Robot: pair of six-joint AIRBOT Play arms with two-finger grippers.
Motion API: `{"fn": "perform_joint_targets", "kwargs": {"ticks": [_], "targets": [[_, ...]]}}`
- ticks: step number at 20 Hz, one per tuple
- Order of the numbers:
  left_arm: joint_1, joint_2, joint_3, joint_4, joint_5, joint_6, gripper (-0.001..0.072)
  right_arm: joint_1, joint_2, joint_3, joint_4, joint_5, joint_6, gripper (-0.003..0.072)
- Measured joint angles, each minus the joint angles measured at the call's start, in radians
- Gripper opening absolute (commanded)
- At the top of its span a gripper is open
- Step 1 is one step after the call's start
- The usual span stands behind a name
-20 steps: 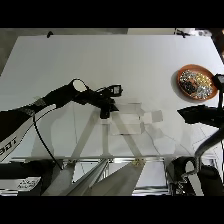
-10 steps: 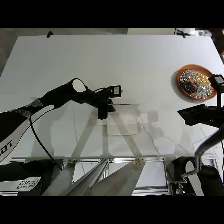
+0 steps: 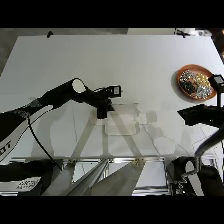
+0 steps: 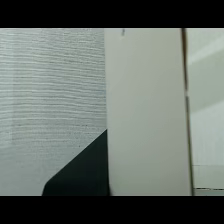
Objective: Fold the box and place the chain.
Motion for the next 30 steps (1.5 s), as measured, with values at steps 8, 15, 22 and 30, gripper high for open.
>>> {"fn": "perform_joint_targets", "kwargs": {"ticks": [8,15,22,30], "targets": [[0.000,0.001,0.000,0.008,0.000,-0.003,0.0009,0.000,0.000,-0.003,0.001,-0.012,-0.016,0.0294],[0.000,0.001,0.000,0.010,-0.002,-0.003,0.0009,0.030,-0.002,-0.034,0.009,-0.050,-0.069,0.0295],[0.000,0.001,0.000,0.010,-0.002,-0.003,0.0009,0.282,-0.109,-0.039,0.080,0.003,-0.472,0.0424],[0.000,0.001,0.000,0.009,-0.003,-0.004,0.0009,0.679,-0.337,-0.092,0.007,-0.187,-0.677,0.0706]]}}
